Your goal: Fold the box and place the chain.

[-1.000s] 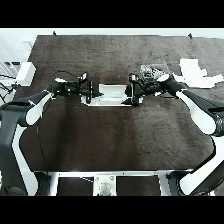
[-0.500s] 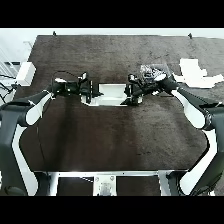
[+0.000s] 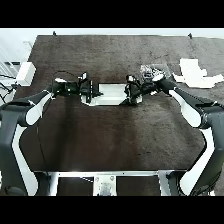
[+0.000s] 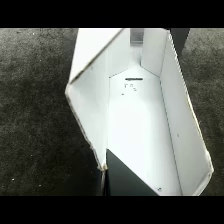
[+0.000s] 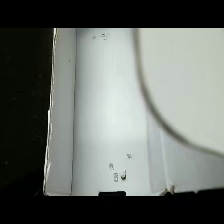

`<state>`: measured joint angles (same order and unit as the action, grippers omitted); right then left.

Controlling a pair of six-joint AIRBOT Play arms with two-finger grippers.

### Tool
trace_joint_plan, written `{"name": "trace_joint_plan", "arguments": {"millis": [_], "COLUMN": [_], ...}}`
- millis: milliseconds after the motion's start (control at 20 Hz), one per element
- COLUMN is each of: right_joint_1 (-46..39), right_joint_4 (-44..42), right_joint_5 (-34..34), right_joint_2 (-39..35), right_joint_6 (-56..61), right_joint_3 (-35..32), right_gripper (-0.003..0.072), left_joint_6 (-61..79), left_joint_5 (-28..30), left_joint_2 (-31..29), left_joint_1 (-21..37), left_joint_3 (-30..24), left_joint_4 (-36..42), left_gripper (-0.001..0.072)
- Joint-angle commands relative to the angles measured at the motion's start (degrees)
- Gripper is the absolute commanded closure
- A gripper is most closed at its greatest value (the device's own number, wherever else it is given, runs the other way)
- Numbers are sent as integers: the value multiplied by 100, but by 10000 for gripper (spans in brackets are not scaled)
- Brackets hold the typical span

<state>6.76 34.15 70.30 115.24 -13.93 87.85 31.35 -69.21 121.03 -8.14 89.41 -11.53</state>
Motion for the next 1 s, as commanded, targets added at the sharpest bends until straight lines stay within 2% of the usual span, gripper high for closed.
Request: {"name": "trace_joint_plan", "arguments": {"millis": [0,400,500,950], "right_joint_1": [11,7,7,4], "right_joint_4": [-118,-219,-221,-221], "right_joint_5": [-44,-81,-81,-81], "right_joint_2": [31,192,199,201], "right_joint_6": [-116,-140,-146,-157], "right_joint_3": [17,57,61,61], "right_gripper": [39,50,102,102], "left_joint_6": [0,0,0,2], "left_joint_5": [4,2,2,2], "left_joint_2": [4,4,4,4], "left_joint_1": [-4,-4,-4,-4], "left_joint_3": [-2,-2,-2,-2], "left_joint_4": [-4,-4,-2,-2], "left_gripper": [690,690,690,690]}}
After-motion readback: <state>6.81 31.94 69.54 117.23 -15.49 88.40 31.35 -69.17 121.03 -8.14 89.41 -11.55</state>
